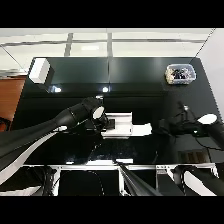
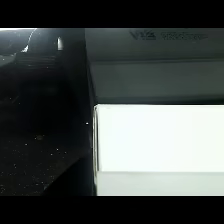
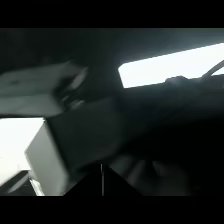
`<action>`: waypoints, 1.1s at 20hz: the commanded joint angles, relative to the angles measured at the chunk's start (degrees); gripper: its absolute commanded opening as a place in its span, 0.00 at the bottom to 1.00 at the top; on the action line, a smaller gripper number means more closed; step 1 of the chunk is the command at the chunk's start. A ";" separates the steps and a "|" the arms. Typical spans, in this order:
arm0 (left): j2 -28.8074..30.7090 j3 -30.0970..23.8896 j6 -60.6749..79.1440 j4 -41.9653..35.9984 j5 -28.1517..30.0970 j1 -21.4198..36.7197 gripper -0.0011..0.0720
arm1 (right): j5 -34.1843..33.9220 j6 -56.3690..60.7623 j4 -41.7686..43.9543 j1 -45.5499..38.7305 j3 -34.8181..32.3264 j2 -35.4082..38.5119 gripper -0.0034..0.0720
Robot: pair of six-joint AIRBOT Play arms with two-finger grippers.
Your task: Fold the box and place the chain.
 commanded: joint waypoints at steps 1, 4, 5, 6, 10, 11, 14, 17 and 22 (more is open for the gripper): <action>0.02 0.04 0.00 0.07 -0.02 0.04 0.05 | -3.04 -8.68 14.01 7.10 -1.36 -6.40 0.06; 0.02 0.04 0.00 0.07 -0.02 0.04 0.05 | -2.19 -11.06 15.56 11.32 1.64 -8.50 0.06; 0.02 0.04 0.00 0.04 -0.02 0.04 0.05 | -0.50 -11.37 14.69 11.61 3.13 -8.50 0.06; 0.02 0.04 0.00 0.04 -0.02 0.04 0.05 | 1.64 -11.45 13.22 11.56 4.81 -8.50 0.06; 0.02 0.04 0.00 0.07 -0.02 0.04 0.05 | 9.03 -10.99 6.99 11.58 10.99 -8.50 0.84; 0.02 0.04 0.00 0.07 -0.02 0.04 0.05 | 9.99 -10.99 7.34 11.58 11.87 -8.50 0.95; 0.02 0.04 0.00 0.07 -0.02 0.04 0.05 | 11.96 -10.93 11.04 12.31 12.66 -8.50 0.94; 0.02 0.04 0.00 0.04 -0.02 0.04 0.05 | 10.40 -8.59 11.89 15.13 12.81 -8.50 0.70; 0.02 0.04 0.00 0.07 -0.02 0.04 0.05 | 7.72 -3.91 8.74 19.71 15.63 -8.50 0.46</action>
